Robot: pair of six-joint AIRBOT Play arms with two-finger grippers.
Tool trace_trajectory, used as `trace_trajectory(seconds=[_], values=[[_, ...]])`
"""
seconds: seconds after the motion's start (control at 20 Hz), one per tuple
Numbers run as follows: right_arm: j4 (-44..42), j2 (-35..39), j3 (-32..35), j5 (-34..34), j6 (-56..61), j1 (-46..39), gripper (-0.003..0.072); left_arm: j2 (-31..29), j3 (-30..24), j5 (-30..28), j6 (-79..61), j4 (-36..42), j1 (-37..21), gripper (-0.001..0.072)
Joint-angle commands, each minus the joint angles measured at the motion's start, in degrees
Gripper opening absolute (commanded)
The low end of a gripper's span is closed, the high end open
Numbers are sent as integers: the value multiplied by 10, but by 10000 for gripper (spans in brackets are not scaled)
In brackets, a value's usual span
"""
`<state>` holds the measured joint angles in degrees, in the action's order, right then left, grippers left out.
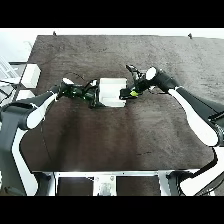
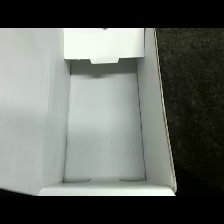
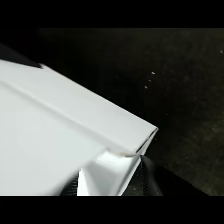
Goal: Fold the box and place the chain.
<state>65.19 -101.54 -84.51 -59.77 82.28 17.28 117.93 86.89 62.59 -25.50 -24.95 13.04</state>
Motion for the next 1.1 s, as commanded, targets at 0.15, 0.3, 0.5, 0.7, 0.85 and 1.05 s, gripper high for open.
trace_trajectory(seconds=[0.15, 0.3, 0.5, 0.7, 0.85, 1.05], values=[[186, -9, -26, 8, 166, 48, 457, 0, 0, 0, 0, 0, 0, 387], [252, -11, -43, -5, 217, 63, 454, 0, 0, 0, 0, 0, 0, 387], [256, -26, -64, -38, 237, 70, 446, 0, 0, 0, 0, 0, 0, 386], [259, -40, -81, -60, 250, 84, 446, 0, 0, 0, 0, 1, 0, 387], [259, -50, -92, -60, 261, 92, 417, 0, 0, 0, 0, 1, 0, 387], [278, -71, -109, -114, 273, 95, 417, 0, 0, 0, 0, 1, 0, 387]])
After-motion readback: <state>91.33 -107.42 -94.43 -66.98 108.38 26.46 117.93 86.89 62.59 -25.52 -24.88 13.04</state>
